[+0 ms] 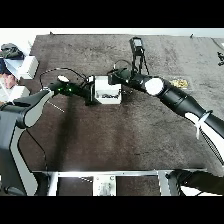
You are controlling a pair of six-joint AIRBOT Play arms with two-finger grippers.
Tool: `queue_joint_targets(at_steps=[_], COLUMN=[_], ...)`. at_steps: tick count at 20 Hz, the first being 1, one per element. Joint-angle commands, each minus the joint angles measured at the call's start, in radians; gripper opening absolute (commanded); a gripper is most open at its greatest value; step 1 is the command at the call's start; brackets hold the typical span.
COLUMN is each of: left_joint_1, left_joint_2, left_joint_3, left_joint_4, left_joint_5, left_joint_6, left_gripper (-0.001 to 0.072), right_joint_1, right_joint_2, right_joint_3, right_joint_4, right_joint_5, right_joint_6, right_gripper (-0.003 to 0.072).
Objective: Fold the box and place the chain.
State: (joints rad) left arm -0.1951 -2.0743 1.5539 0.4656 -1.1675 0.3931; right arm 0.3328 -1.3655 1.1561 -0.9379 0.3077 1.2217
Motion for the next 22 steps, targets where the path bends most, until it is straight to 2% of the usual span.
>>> queue_joint_targets(at_steps=[1,3,6,8,9,12,16,19,22], left_joint_1=[0.000,0.000,0.000,0.000,0.000,0.000,0.000,0.000,0.000], left_joint_2=[0.000,-0.001,-0.001,-0.001,-0.001,0.000,-0.001,0.000,-0.001], left_joint_3=[0.000,0.000,0.000,0.000,0.000,0.000,0.000,0.000,0.000], left_joint_4=[0.000,0.000,0.000,0.000,0.000,0.000,0.000,0.000,0.000], left_joint_5=[0.000,0.000,0.000,0.000,0.000,0.000,0.000,0.000,0.000], left_joint_6=[0.000,0.000,0.000,0.000,0.000,0.000,0.000,0.000,0.000], left_gripper=[0.0124,0.0123,0.0124,0.0124,0.0124,0.0123,0.0124,0.0124,0.0124], right_joint_1=[-0.101,-0.203,-0.325,-0.357,-0.365,-0.371,-0.356,-0.348,-0.348], right_joint_2=[-0.029,-0.040,-0.117,-0.217,-0.278,-0.436,-0.553,-0.615,-0.629], right_joint_3=[-0.005,-0.005,0.019,0.097,0.159,0.354,0.529,0.628,0.645], right_joint_4=[-0.054,-0.054,-0.054,-0.053,-0.053,-0.053,-0.065,-0.147,-0.180], right_joint_5=[0.140,0.247,0.338,0.430,0.488,0.638,0.757,0.850,0.882], right_joint_6=[0.005,0.005,-0.046,-0.135,-0.193,-0.364,-0.532,-0.582,-0.635], right_gripper=[0.0277,0.0277,0.0280,0.0436,0.0451,0.0451,0.0451,0.0451,0.0451])
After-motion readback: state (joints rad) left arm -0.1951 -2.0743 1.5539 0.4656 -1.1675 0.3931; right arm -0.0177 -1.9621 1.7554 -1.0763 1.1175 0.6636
